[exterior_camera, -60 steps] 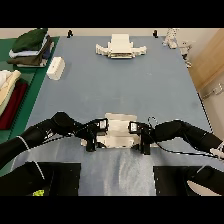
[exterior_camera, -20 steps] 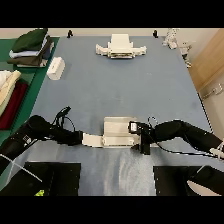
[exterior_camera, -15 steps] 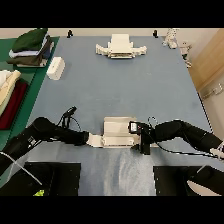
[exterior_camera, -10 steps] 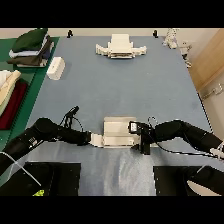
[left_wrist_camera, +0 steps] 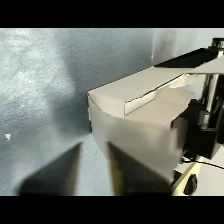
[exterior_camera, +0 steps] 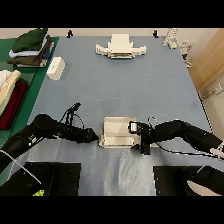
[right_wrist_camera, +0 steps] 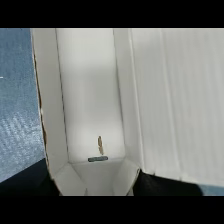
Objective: Fold the box.
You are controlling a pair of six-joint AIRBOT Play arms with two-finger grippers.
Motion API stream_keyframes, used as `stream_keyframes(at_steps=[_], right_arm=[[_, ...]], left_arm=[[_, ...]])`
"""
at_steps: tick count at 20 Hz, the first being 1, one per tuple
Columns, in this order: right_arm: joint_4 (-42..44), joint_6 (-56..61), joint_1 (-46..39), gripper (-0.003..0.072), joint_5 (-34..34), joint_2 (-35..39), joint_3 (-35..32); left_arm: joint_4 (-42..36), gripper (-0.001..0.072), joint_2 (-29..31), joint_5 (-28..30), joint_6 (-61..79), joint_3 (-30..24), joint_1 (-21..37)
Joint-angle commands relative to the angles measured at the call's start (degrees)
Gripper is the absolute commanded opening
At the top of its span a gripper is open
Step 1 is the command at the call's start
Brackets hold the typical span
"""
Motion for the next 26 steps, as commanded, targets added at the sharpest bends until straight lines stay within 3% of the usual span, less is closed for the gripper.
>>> stream_keyframes(at_steps=[1,12,16,20,24,25,26], right_arm=[[0.0,0.0,0.0,0.0541,0.0,0.0,0.0],[0.0,0.0,0.0,0.0541,0.0,0.0,0.0],[0.0,0.0,0.0,0.0541,0.0,0.0,0.0],[0.0,0.0,0.0,0.0541,0.0,0.0,0.0],[0.0,0.0,0.0,0.0541,0.0,0.0,0.0],[0.0,0.0,0.0,0.0541,0.0,0.0,0.0],[0.0,0.0,0.0,0.0541,0.0,0.0,0.0]], left_arm=[[-1.4,0.0412,0.0,-0.3,0.0,0.3,0.0],[-2.4,0.0402,0.0,0.5,-1.9,1.1,-2.2],[9.2,0.0401,0.0,6.2,-16.5,4.4,-10.8],[22.9,0.0401,-0.1,7.0,-32.7,8.2,-18.8],[26.9,0.0400,-2.8,7.3,-39.9,11.0,-23.5],[27.3,0.0341,-4.5,7.3,-40.8,11.9,-24.8],[27.5,0.0341,-6.2,7.3,-41.0,12.9,-25.9]])
